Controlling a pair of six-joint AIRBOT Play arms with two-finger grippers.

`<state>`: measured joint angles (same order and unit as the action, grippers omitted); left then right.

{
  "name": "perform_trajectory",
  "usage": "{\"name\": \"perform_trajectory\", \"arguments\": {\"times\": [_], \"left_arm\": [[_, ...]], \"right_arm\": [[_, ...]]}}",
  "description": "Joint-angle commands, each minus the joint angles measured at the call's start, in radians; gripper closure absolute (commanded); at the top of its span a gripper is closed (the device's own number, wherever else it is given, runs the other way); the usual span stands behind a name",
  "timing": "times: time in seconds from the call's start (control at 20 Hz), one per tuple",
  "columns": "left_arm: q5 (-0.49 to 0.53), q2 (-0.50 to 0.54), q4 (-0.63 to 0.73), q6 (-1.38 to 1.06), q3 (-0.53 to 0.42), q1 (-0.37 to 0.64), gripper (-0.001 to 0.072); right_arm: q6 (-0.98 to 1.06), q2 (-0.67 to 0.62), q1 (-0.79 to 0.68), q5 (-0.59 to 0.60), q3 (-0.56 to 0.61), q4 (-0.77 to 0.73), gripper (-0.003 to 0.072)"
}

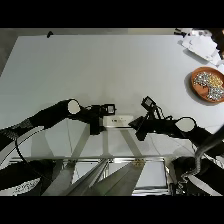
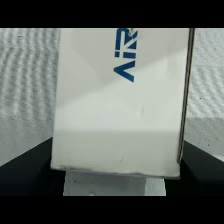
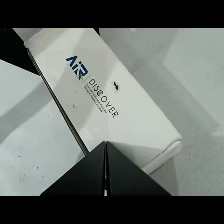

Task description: Fold the box and place the chain.

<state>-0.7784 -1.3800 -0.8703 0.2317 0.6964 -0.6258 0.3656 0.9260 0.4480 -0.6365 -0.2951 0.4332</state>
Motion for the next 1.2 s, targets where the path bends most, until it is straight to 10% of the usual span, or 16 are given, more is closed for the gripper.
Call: {"name": "perform_trajectory", "arguments": {"times": [0.0,0.4,0.7,1.15], "left_arm": [[0.0,0.0,0.001,0.001,0.001,0.001,0.0298],[0.0,0.0,0.001,0.001,0.001,0.001,0.0298],[0.0,0.0,0.002,0.001,0.001,0.001,0.0298],[0.0,0.0,0.002,0.001,0.001,0.001,0.0298]], "right_arm": [[-0.001,0.014,0.0,-0.001,0.025,0.015,0.0679],[-0.008,0.011,0.0,0.014,-0.009,-0.054,0.0679],[0.053,-0.04,-0.001,-0.208,-0.157,-0.013,0.0676],[1.041,-0.136,-0.001,-0.695,-0.212,0.941,0.0676]]}}
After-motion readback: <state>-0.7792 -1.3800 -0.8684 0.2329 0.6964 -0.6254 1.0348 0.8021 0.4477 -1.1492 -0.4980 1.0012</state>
